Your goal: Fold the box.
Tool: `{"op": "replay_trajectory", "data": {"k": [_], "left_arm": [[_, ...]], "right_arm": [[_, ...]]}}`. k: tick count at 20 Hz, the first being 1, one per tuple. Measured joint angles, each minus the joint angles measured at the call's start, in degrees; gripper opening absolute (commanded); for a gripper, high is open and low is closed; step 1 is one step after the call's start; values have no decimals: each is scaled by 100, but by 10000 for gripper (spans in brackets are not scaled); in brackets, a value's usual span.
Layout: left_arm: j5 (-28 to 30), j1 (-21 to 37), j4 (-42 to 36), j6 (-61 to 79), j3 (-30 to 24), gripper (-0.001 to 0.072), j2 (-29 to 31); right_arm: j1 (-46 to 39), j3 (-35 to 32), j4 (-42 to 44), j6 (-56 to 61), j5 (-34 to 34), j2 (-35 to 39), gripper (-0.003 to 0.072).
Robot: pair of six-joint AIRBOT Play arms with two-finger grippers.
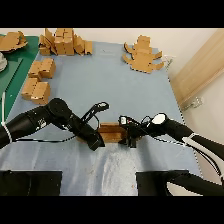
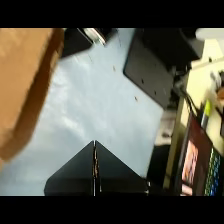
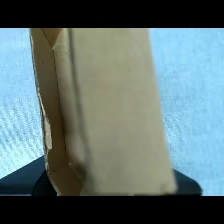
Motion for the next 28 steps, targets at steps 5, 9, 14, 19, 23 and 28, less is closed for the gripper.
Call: {"op": "replay_trajectory", "data": {"k": [5, 9, 14, 19, 23, 28], "left_arm": [[1176, 125, -555, -111, 214, 11, -345], [1641, 393, -758, -144, 570, 11, -793], [1628, 542, -844, -184, 844, 10, -1537], [1257, 570, -863, -208, 927, 10, -2028], [1189, 575, -855, -282, 1082, 10, -2124], [1034, 658, -730, 63, 1309, 8, -1954]], "right_arm": [[0, 0, 0, 0, 0, 0, 566], [0, 0, 0, 0, 0, 0, 566], [0, 0, 0, 2, 0, 0, 566], [0, 0, 0, 0, 2, 0, 566], [0, 0, 0, 0, 2, 0, 566], [0, 0, 2, 0, 0, 0, 566]]}}
